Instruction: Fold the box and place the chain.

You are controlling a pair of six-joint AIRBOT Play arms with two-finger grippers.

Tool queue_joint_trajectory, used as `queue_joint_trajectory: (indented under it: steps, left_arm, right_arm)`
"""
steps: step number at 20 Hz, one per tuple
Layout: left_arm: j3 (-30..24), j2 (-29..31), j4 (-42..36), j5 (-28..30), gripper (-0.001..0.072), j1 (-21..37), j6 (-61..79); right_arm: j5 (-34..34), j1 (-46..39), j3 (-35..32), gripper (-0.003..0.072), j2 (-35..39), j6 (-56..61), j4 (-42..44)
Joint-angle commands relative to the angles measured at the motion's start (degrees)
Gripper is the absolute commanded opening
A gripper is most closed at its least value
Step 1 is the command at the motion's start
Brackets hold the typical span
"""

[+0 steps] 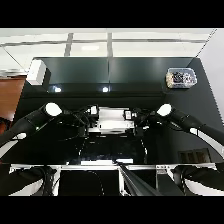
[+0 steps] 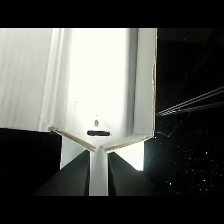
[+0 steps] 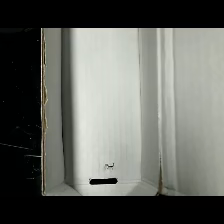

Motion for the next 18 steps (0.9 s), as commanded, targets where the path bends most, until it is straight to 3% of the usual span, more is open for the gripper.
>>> queue_joint_trajectory:
  steps: [1, 5, 15, 16, 17, 18]
  left_arm:
    - [-0.02, -0.22, -4.22, 0.28, 0.0143, -0.11, 0.74]
    - [-0.02, -2.27, -13.94, 1.9, 0.0143, -0.11, 7.48]
    - [-0.02, -4.7, -14.6, 1.6, 0.0143, -1.36, 7.48]
    - [-0.02, -4.94, -14.6, 1.6, 0.0135, -1.38, 7.48]
    - [-0.02, -4.9, -14.6, 1.6, 0.0051, -1.38, 7.5]
    - [0.04, -4.85, -14.6, 1.53, 0.0027, -1.38, 7.48]
  right_arm:
    - [0.02, 0.04, 0.02, 0.0291, 0.0, 0.0, 0.0]
    - [0.02, 0.04, 0.02, 0.0291, 0.0, 0.0, 0.0]
    - [0.0, 0.04, 0.02, 0.0292, 0.0, 0.02, 0.0]
    - [0.0, 0.04, 0.02, 0.0291, 0.0, 0.02, 0.0]
    - [0.0, 0.04, 0.02, 0.0291, 0.0, 0.02, 0.0]
    - [0.0, 0.04, 0.02, 0.0291, 0.0, 0.02, 0.0]
